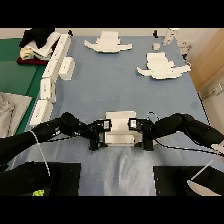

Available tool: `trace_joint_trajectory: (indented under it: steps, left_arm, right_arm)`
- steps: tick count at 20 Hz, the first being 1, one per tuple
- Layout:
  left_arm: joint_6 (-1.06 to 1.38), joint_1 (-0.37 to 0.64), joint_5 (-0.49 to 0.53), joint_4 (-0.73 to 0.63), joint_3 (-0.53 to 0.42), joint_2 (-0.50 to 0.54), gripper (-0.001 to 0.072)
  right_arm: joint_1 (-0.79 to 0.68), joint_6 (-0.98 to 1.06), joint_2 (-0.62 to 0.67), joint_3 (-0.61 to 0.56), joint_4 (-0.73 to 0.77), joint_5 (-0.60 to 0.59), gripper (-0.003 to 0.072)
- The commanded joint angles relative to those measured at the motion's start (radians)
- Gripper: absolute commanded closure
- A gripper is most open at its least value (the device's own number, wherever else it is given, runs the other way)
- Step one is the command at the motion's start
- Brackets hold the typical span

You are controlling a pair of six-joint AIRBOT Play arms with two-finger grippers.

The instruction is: Fold the box.

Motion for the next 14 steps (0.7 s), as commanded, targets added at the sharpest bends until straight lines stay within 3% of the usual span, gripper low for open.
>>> trace_joint_trajectory:
  steps: [1,5,7,8,9,10,12,13,14]
  left_arm:
    - [0.000,0.000,-0.003,0.001,0.000,0.001,0.0202]
    - [0.000,0.000,-0.003,0.001,0.000,0.001,0.0203]
    - [0.000,0.000,-0.003,0.001,0.000,0.001,0.0202]
    - [0.000,0.000,-0.003,0.001,0.000,0.001,0.0202]
    - [0.000,0.000,-0.003,0.001,0.000,0.001,0.0203]
    - [0.000,0.000,-0.003,0.001,0.000,0.001,0.0202]
    - [0.000,0.000,-0.003,0.001,0.000,0.001,0.0203]
    - [0.000,0.000,-0.003,0.001,0.000,0.001,0.0203]
    - [0.000,0.000,-0.003,0.001,0.000,0.001,0.0202]
  right_arm:
    - [0.000,0.223,0.079,0.016,-0.145,-0.110,-0.0032]
    - [0.000,0.571,0.189,0.016,-0.309,-0.290,-0.0021]
    - [0.000,0.797,0.235,0.018,-0.269,-0.352,-0.0017]
    - [0.000,0.895,0.248,0.018,-0.208,-0.364,0.0030]
    - [0.000,0.994,0.252,0.017,-0.111,-0.359,0.0082]
    - [0.000,1.073,0.246,0.015,0.006,-0.336,0.0185]
    - [0.021,1.124,0.217,0.013,0.224,-0.225,0.0555]
    - [0.048,1.127,0.198,0.014,0.302,-0.134,0.0558]
    - [0.084,1.147,0.175,0.015,0.354,-0.014,0.0625]
